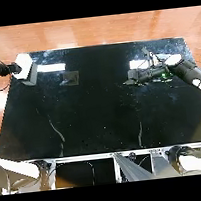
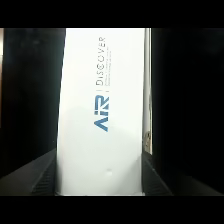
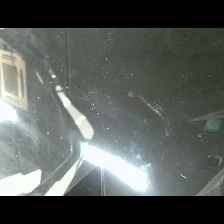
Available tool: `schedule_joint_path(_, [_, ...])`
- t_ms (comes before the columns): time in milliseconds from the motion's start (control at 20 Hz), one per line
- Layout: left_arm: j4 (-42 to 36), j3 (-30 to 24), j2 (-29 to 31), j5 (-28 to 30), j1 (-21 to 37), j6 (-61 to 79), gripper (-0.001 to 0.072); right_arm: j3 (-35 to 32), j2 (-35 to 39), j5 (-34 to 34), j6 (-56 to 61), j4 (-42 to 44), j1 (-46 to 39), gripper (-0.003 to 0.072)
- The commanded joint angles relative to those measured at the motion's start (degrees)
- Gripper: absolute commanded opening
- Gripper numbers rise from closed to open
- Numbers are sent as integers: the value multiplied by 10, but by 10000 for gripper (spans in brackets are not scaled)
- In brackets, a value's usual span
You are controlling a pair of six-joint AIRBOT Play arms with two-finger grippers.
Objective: Fold the box and place the chain.
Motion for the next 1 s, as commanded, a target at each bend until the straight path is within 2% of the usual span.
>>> schedule_joint_path(0, [12, 33, -5, 44, 0, -30, 635, 0, 0, 8, 0, 1, 0, 34])
schedule_joint_path(150, [29, 101, -2, 120, 0, -63, 635, 0, 1, 12, 0, 6, 0, 34])
schedule_joint_path(300, [7, 193, -1, 217, -12, -196, 617, 24, 8, 11, 0, -16, 0, 34])
schedule_joint_path(350, [-14, 227, 0, 254, -27, -207, 531, 45, 15, 12, 0, -33, 0, 33])
schedule_joint_path(450, [-7, 283, 12, 321, -65, -316, 220, 108, 37, 31, 28, -106, 1, 34])
schedule_joint_path(500, [-10, 283, 34, 329, -87, -365, 188, 144, 54, 47, 59, -169, 3, 34])
schedule_joint_path(550, [-6, 266, 66, 326, -115, -371, 81, 172, 75, 62, 92, -245, 9, 33])
schedule_joint_path(600, [1, 236, 104, 319, -145, -369, 18, 192, 104, 74, 133, -329, 17, 34])
schedule_joint_path(700, [55, 137, 204, 291, -223, -359, 18, 196, 174, 97, 187, -443, 23, 34])
schedule_joint_path(800, [125, -6, 327, 234, -311, -360, 18, 180, 228, 157, 209, -506, 18, 34])
schedule_joint_path(950, [156, -258, 507, 134, -428, -424, 18, 63, 293, 149, 245, -521, 1, 34])
